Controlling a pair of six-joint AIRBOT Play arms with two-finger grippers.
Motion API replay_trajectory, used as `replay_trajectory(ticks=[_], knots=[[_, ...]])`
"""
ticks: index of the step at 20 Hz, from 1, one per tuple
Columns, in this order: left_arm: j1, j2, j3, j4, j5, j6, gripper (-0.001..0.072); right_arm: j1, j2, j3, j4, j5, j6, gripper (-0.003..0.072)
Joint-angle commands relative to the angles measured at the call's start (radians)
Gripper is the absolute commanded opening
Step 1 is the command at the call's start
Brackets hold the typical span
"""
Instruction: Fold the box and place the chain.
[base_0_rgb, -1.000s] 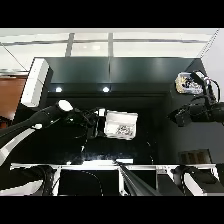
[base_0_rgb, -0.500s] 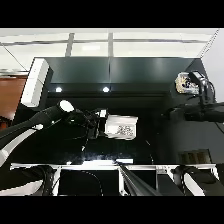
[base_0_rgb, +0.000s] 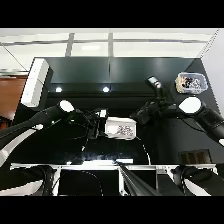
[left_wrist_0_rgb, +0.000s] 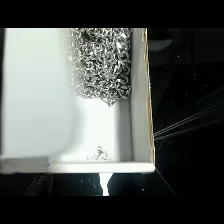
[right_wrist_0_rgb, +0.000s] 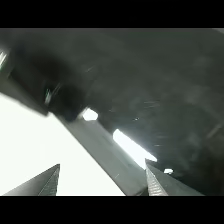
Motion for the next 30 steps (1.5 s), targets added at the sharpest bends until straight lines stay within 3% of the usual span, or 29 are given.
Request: replay_trajectory(ticks=[1,6,14,16,20,21,22,30], knots=[[-0.001,-0.001,0.0,0.0,0.0,0.002,0.0506,0.041,-0.001,-0.001,0.001,0.136,-0.308,0.0633],[-0.002,-0.001,0.0,0.0,-0.005,0.002,0.0506,0.077,0.01,-0.002,-0.051,0.204,-0.391,0.0634],[-0.002,-0.001,0.0,0.0,-0.002,0.002,0.0505,0.156,-0.029,-0.011,-0.093,0.087,-0.423,0.0628],[-0.002,-0.001,0.0,0.0,-0.002,0.002,0.0506,0.156,-0.028,-0.007,-0.092,0.066,-0.417,0.0439],[-0.002,-0.001,0.0,0.0,-0.003,0.002,0.0506,0.156,-0.02,-0.001,-0.092,0.057,-0.368,0.0431],[-0.002,-0.001,0.0,0.0,-0.003,0.002,0.0506,0.156,-0.016,-0.001,-0.092,0.063,-0.359,0.0297],[-0.002,-0.001,0.0,0.0,-0.003,0.002,0.0506,0.156,-0.016,-0.001,-0.092,0.074,-0.357,0.0234],[-0.002,-0.001,0.0,0.0,-0.003,0.002,0.0506,0.156,-0.021,-0.008,-0.092,0.084,-0.312,0.0235]])
